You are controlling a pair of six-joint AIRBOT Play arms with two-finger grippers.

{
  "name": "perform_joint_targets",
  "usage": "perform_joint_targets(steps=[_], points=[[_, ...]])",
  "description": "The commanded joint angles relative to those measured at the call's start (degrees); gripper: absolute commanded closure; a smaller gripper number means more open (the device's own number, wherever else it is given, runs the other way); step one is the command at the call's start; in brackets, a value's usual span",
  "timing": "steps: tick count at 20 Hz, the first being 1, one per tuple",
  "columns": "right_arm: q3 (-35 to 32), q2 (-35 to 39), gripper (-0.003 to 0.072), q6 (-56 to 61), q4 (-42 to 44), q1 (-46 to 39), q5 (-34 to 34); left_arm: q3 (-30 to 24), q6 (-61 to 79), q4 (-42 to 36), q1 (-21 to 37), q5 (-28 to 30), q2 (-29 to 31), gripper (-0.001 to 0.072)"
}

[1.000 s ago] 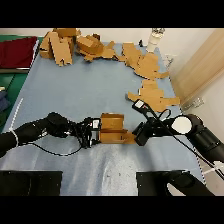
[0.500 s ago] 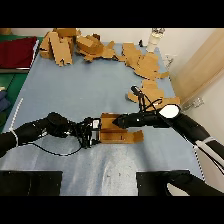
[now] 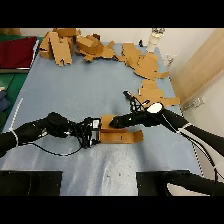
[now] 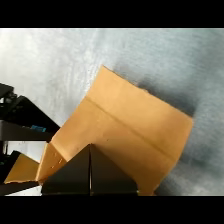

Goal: Fold the box.

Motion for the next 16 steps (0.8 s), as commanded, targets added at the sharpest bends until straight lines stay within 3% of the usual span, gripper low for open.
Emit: perform_joint_targets(steps=[1,16], points=[[0.07,-2.14,0.0687,-0.61,-0.50,0.04,-2.25,0.04,0.04,0.00,0.00,0.00,0.02,0.0244],[0.15,-0.04,0.0687,-0.61,-1.07,-0.11,-6.32,0.04,0.04,0.00,0.00,0.00,0.02,0.0244]])
